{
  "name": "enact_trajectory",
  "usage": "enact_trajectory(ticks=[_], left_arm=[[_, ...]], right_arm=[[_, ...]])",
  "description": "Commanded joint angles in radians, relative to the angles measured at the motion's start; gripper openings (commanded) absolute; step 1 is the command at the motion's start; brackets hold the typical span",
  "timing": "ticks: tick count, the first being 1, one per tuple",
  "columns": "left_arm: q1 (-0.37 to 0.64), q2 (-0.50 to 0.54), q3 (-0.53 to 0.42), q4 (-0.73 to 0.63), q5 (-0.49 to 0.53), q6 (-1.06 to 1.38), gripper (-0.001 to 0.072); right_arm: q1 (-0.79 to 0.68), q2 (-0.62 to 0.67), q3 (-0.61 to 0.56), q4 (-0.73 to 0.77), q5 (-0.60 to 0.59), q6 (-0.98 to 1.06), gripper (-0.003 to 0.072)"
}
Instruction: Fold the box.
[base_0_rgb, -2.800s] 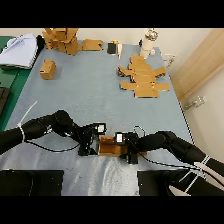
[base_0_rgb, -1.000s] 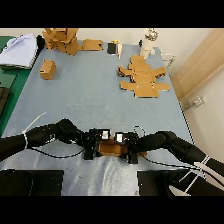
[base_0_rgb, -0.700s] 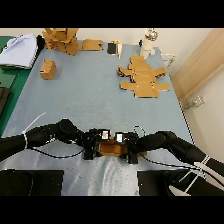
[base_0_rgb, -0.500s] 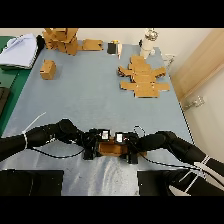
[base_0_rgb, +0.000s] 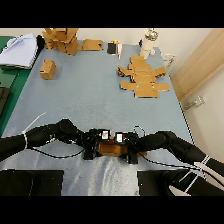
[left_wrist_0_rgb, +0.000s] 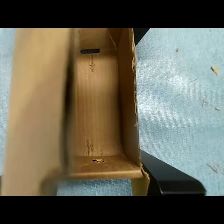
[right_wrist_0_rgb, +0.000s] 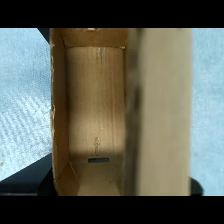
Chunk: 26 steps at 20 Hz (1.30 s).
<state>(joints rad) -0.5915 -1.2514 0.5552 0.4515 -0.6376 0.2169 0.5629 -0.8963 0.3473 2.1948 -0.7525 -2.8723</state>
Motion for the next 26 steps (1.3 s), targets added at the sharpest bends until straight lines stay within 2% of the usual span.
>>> enact_trajectory(ticks=[1, 9, 10, 11, 20, 23, 26], left_arm=[[0.000, 0.000, 0.000, 0.000, -0.001, 0.000, 0.0417], [0.000, 0.000, 0.000, 0.000, -0.001, 0.000, 0.0418], [0.000, 0.000, 0.000, 0.000, 0.000, 0.000, 0.0417], [0.000, 0.000, 0.000, 0.000, 0.000, 0.000, 0.0417], [0.000, 0.000, 0.000, 0.000, 0.000, 0.000, 0.0417], [0.000, 0.000, 0.000, 0.000, 0.000, 0.000, 0.0417], [0.000, 0.000, 0.000, 0.000, 0.000, 0.000, 0.0418]], right_arm=[[0.000, 0.000, 0.000, 0.000, 0.000, 0.000, 0.0514], [0.000, 0.000, 0.001, 0.002, -0.002, 0.000, 0.0519], [0.000, 0.000, 0.006, 0.005, -0.011, 0.000, 0.0693], [0.000, 0.000, 0.014, 0.006, -0.040, 0.000, 0.0719], [-0.003, 0.037, 0.039, -0.016, -0.114, 0.048, 0.0720], [-0.024, 0.086, 0.070, -0.126, -0.122, 0.175, 0.0720], [-0.051, 0.143, 0.106, -0.241, -0.241, 0.282, 0.0720]])
